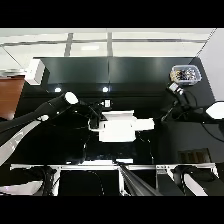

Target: Fold the box and place the chain.

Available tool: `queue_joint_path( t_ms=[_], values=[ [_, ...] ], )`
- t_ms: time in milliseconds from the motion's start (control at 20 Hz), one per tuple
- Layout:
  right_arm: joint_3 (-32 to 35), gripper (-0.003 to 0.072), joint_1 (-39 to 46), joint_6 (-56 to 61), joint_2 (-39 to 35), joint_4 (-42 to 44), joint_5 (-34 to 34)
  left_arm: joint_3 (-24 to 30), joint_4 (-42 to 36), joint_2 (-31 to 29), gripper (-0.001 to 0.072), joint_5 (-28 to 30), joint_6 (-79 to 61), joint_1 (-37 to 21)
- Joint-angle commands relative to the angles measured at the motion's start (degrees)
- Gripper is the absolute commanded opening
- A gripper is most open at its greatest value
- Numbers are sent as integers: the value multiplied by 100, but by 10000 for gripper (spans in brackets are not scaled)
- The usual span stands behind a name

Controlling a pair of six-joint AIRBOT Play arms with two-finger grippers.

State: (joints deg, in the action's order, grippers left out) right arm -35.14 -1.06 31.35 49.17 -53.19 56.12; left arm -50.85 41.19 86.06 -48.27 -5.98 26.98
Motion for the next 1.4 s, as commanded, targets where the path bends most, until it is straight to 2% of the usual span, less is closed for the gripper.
queue_joint_path(
  t_ms=[0, 100, 300, 550, 700, 950, 1350],
  values=[
    [522, 678, -308, -426, 2, 238, -592, -39, 55, 59, 27, 179, 20, 15],
    [822, 678, -538, -575, 4, 236, -739, -35, 66, 63, 26, 151, 20, 13],
    [1185, 678, -979, -1626, 4, 236, -796, -35, 103, 63, 27, 170, 20, 17],
    [1198, 678, -1513, -2704, 393, 706, -807, -35, 101, 63, 27, 173, 20, 17],
    [1193, 677, -1976, -3237, 704, 872, -1034, -35, 101, 63, 27, 173, 20, 17],
    [1174, 678, -2599, -3442, 938, 1014, -1788, -35, 101, 63, 27, 170, 17, 17],
    [955, 678, -2603, -3856, 1143, 1174, -1816, -35, 98, 63, 27, 170, 20, 17]
  ],
)
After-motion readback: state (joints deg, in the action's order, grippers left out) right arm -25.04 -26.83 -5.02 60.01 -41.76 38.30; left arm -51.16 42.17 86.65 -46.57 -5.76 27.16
